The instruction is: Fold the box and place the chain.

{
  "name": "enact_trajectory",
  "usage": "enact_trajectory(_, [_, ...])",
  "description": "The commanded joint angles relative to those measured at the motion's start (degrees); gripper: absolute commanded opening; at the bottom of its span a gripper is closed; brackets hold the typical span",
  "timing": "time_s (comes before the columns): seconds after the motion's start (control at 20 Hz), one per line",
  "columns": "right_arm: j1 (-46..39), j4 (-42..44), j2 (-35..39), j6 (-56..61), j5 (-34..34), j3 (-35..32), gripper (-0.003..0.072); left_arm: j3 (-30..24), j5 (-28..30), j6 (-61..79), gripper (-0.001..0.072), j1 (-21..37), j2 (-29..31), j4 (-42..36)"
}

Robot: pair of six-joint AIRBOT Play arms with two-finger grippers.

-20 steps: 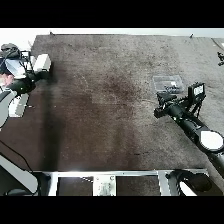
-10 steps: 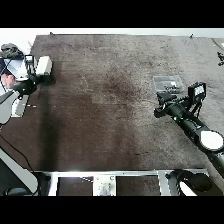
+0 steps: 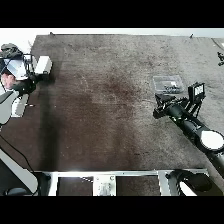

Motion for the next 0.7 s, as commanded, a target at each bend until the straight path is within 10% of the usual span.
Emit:
enact_trajectory(0.0, [0.04, 0.17, 0.07, 0.02, 1.33, 0.0, -0.0014, 0.31, 0.59, -2.71, 0.072, -0.02, 2.73, 0.02])
enact_trajectory(0.4, [0.09, 0.15, 0.35, 0.0, 2.56, 0.04, -0.0014, 0.26, -14.45, -5.97, 0.0718, 0.15, 19.1, 0.5])
enact_trajectory(0.55, [0.07, -0.98, 0.31, -0.04, 1.88, 0.04, -0.0014, 0.26, -25.62, -10.51, 0.0049, 0.15, 27.26, 4.5])
enact_trajectory(0.65, [0.07, -1.57, 0.28, -0.04, 1.88, 0.04, -0.0014, -0.11, -30.84, -16.04, 0.0007, 0.02, 32.24, 4.42])
